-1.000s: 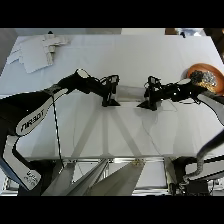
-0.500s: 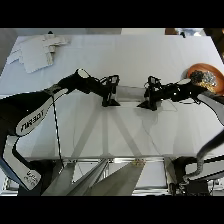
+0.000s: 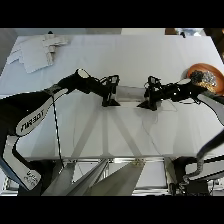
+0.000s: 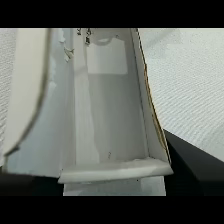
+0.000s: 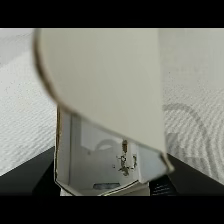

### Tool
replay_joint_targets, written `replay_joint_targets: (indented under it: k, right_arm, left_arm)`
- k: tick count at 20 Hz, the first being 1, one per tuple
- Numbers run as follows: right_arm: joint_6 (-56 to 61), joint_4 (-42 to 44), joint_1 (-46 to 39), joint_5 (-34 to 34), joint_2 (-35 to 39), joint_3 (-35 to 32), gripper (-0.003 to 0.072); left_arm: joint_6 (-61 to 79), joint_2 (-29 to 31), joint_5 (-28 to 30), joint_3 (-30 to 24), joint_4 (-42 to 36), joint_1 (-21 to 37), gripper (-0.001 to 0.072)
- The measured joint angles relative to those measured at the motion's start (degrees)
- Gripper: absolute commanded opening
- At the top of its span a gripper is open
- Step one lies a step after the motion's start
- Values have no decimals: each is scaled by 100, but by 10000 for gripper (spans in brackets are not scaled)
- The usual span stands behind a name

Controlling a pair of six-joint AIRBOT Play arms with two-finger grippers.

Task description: Fold the box and place the chain.

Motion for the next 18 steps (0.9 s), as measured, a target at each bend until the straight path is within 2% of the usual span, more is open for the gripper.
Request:
replay_joint_targets:
  k: [4,5,6,7,18]
  right_arm:
    - [2,9,0,0,0,0,446]
    - [0,9,0,0,0,0,508]
    - [0,9,0,2,0,0,604]
    - [4,35,2,-13,-2,0,653]
    - [46,-310,-2,-9,247,0,659]
  left_arm:
    - [0,0,0,-2,2,0,395]
    - [0,0,0,0,2,0,395]
    - [2,0,0,0,2,0,395]
    - [11,0,11,0,2,-2,395]
    - [9,0,7,-2,0,-4,395]
